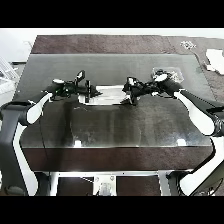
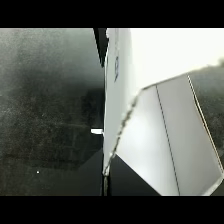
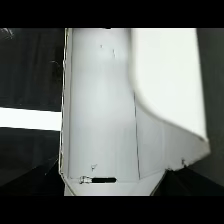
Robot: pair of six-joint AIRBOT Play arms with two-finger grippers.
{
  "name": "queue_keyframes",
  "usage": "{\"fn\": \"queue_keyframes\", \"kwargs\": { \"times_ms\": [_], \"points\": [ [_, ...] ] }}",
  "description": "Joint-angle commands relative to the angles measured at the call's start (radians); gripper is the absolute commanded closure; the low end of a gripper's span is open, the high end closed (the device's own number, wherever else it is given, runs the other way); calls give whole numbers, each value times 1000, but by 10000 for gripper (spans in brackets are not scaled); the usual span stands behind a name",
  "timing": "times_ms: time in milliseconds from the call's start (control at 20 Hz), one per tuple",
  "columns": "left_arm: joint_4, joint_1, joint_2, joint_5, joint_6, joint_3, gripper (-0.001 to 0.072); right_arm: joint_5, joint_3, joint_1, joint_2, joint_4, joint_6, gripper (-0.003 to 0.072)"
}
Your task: Fold the box and place the chain.
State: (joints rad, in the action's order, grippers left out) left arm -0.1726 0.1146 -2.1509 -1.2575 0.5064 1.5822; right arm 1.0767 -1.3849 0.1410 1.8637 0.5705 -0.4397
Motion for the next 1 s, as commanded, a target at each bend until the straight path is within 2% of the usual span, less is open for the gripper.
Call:
{"fn": "queue_keyframes", "kwargs": {
  "times_ms": [0, 350, 950],
  "points": [
    [1, 1, 1, 2, 0, 0, 686, 17, -26, 9, 34, -24, -17, 2],
    [1, 1, 1, 2, 0, 0, 686, 89, -55, -8, 84, -148, -36, 2],
    [1, 1, 1, 2, 0, 0, 686, 128, -54, -20, 129, -163, -33, 2]
  ]
}}
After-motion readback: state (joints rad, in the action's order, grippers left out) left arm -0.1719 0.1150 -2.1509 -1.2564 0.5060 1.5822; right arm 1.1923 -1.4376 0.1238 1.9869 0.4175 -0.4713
